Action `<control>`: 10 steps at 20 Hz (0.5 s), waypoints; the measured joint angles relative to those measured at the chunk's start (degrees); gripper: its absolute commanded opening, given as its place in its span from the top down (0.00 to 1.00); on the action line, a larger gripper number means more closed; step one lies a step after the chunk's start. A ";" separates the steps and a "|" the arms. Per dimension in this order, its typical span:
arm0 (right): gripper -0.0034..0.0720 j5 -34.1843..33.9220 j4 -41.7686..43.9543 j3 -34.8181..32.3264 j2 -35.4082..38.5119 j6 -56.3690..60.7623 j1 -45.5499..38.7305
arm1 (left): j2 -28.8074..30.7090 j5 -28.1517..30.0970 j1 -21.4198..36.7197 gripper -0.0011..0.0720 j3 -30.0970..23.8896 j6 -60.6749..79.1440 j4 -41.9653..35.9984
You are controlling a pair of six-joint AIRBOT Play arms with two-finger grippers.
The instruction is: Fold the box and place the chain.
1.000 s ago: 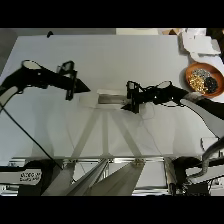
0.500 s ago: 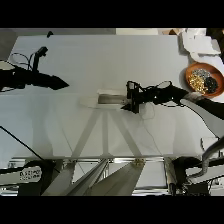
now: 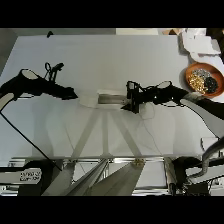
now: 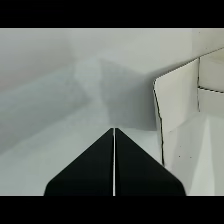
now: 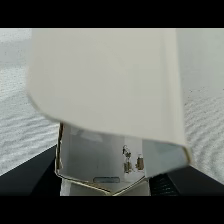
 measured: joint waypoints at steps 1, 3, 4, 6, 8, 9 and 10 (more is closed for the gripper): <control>0.47 0.00 0.00 0.00 0.00 0.00 0.00 | -0.48 0.31 -0.98 0.98 -0.11 -0.61 0.24; 0.47 0.00 0.00 0.00 0.00 0.00 0.00 | -1.44 0.76 -2.97 0.98 -0.22 -1.40 0.39; 0.47 0.00 0.02 0.00 0.00 0.00 0.00 | -1.81 0.85 -4.02 0.98 -0.28 -1.60 0.42; 0.47 0.00 0.02 0.00 0.00 0.00 0.00 | -2.27 1.11 -6.19 0.97 -0.31 -1.81 0.39; 0.47 0.00 0.02 0.00 0.00 0.00 0.00 | -2.51 1.51 -8.07 0.97 -0.33 -1.97 0.35; 0.47 0.00 0.02 0.00 0.00 0.00 0.00 | -2.58 1.75 -8.70 0.97 -0.35 -2.03 0.33; 0.47 0.00 0.02 0.00 0.00 0.00 0.00 | -2.64 2.01 -9.20 0.97 -0.35 -2.16 0.02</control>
